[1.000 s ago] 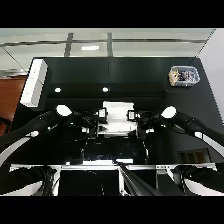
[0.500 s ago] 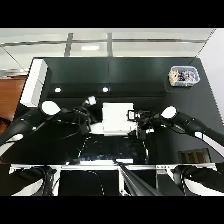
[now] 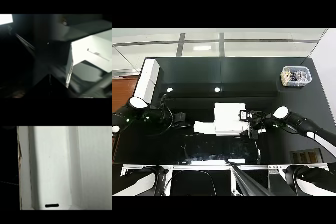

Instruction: Fold the box and place the chain.

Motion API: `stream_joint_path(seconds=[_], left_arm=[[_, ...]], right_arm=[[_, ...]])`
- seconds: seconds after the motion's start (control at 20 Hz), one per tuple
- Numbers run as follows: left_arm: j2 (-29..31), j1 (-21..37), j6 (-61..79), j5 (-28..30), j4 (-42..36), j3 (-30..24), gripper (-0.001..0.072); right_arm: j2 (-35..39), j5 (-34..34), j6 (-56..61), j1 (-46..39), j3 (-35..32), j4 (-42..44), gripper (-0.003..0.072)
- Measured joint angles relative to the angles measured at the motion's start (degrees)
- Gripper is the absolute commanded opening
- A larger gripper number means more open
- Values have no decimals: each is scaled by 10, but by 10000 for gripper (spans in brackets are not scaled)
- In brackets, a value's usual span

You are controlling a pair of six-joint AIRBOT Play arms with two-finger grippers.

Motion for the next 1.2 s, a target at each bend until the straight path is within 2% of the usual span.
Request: stream_joint_path(seconds=[0.1,0.25,0.4,0.45,0.5,0.55,0.6,0.95,1.1,1.15,1.2], left_arm=[[-33,-8,-1,-7,-39,-2,28],[-73,-50,14,-2,-94,-4,28],[-90,-87,48,4,-136,-4,28],[-93,-94,64,0,-151,-3,48],[-96,-98,78,-3,-162,-1,265],[-97,-102,89,-10,-170,2,521],[-98,-105,98,-18,-176,6,600],[-101,-123,118,-36,-193,54,589],[-101,-151,96,-34,-176,82,534],[-101,-162,78,-30,-163,92,482],[-101,-176,57,-27,-146,104,482]], right_arm=[[0,0,0,0,0,0,237],[0,0,0,0,0,0,237],[0,0,0,0,0,0,237],[0,0,0,0,0,0,237],[0,0,0,0,0,0,237],[0,0,0,0,0,0,237],[0,0,0,0,0,0,237],[0,0,0,0,0,0,237],[0,0,0,0,0,0,237],[0,0,0,0,0,0,237],[0,0,0,0,0,0,238]])
